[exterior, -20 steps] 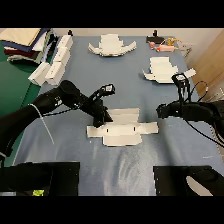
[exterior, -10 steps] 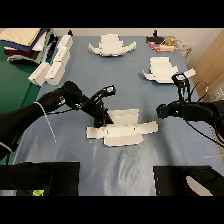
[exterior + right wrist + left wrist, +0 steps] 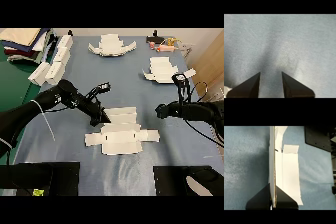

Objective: Fold the box.

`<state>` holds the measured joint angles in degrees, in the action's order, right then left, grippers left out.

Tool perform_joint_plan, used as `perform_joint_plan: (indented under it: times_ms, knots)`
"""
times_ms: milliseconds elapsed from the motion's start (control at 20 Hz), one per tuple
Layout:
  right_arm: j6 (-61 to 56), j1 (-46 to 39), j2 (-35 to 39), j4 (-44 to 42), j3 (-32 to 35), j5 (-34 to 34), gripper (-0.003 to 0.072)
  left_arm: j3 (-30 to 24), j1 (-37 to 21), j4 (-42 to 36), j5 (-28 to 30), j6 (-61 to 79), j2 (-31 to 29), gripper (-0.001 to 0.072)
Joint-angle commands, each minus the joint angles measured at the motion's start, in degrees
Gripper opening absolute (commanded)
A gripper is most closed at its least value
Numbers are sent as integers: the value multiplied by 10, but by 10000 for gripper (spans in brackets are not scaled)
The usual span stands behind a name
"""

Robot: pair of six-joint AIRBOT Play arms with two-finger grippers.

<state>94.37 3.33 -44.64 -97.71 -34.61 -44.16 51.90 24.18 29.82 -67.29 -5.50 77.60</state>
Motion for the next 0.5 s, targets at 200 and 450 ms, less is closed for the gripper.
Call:
perform_joint_plan:
  times_ms: [200, 450]
  knots:
    - [0, 0, 0, -2, -1, 2, 426, 0, -2, -1, 14, -1, 13, 11]
    - [0, 0, 0, -2, 0, 2, 426, -2, 1, 0, 25, -5, -6, 8]
